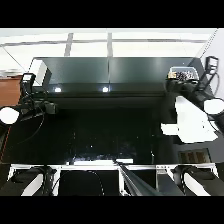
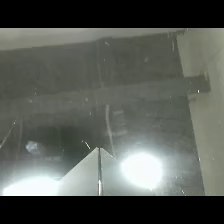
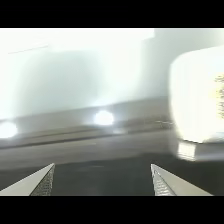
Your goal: Fold the box and place the chain.
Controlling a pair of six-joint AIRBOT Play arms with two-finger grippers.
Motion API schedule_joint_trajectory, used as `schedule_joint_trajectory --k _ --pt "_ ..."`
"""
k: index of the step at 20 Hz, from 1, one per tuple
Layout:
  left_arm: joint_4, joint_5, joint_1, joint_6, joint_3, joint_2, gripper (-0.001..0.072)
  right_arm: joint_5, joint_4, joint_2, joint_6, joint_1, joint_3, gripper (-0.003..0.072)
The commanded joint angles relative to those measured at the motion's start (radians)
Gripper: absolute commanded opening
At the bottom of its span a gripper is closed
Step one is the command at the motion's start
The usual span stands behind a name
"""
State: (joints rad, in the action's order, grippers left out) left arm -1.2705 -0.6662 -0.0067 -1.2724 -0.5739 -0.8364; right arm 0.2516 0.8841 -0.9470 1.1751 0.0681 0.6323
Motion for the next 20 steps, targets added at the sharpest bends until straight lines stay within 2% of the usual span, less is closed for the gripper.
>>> schedule_joint_trajectory --k 1,4,6,7,8,9,11,12,14,16,17,18,20 --pt "0.0 0.015 -0.001 0.0 0.0 -0.002 0.0026 0.105 0.104 -0.008 0.154 0.331 0.011 0.0705" --pt "0.0 0.008 -0.001 0.0 0.0 -0.002 0.0026 0.348 0.131 -0.06 0.174 0.776 0.079 0.0704" --pt "0.0 0.008 -0.001 0.0 0.0 -0.002 0.0057 0.515 0.14 -0.128 0.027 0.977 0.165 0.0704" --pt "0.0 0.007 -0.001 0.0 0.0 -0.002 0.0263 0.605 0.142 -0.18 -0.071 1.044 0.22 0.0704" --pt "0.0 0.003 -0.001 0.0 0.0 -0.002 0.0528 0.683 0.142 -0.235 -0.145 1.088 0.272 0.0704" --pt "-0.001 0.0 -0.001 0.0 0.0 -0.002 0.072 0.757 0.142 -0.295 -0.203 1.112 0.324 0.0704" --pt "-0.001 -0.01 -0.001 0.0 0.0 -0.002 0.0714 0.921 0.129 -0.424 -0.353 1.11 0.423 0.0703" --pt "-0.001 -0.018 -0.001 0.0 0.0 -0.002 0.0713 0.965 0.13 -0.473 -0.394 1.095 0.457 0.0703" --pt "0.0 -0.033 -0.001 0.0 0.0 -0.002 0.0713 0.99 0.146 -0.544 -0.447 1.059 0.489 0.0702" --pt "0.0 -0.045 -0.001 0.0 0.0 -0.002 0.0713 0.961 0.149 -0.572 -0.539 1.021 0.491 0.0698" --pt "0.002 -0.049 -0.001 0.0 0.0 -0.002 0.0713 0.947 0.149 -0.574 -0.571 1.0 0.491 0.0543" --pt "0.007 -0.048 -0.001 0.0 0.0 -0.002 0.0713 0.938 0.151 -0.574 -0.591 0.983 0.491 0.0471" --pt "0.018 -0.048 -0.001 0.0 0.0 -0.002 0.0713 0.943 0.171 -0.574 -0.603 0.96 0.491 0.047"
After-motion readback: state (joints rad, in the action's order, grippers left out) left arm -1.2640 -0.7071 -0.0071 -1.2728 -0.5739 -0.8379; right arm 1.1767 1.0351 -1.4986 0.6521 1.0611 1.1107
